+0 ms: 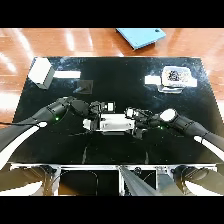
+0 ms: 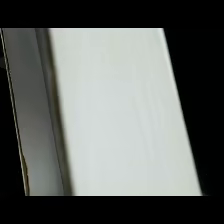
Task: Fold the box and place the chain.
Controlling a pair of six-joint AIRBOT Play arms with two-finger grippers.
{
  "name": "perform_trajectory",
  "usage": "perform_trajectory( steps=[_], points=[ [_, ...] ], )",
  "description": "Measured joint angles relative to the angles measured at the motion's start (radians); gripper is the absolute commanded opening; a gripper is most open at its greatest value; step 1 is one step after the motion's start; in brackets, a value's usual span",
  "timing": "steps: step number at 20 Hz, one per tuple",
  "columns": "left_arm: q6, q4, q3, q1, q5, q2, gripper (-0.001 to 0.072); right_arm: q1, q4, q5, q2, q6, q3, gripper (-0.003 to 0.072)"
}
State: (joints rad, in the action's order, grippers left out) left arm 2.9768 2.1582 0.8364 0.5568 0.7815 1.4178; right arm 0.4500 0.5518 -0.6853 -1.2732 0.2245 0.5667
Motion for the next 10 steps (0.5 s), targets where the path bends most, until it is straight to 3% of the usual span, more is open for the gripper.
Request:
perform_trajectory(
  steps=[10],
  points=[
    [0.0,-0.002,0.0,0.0,0.0,0.0,0.0021,-0.007,0.029,-0.023,0.041,-0.064,0.0,0.0714]
  ],
)
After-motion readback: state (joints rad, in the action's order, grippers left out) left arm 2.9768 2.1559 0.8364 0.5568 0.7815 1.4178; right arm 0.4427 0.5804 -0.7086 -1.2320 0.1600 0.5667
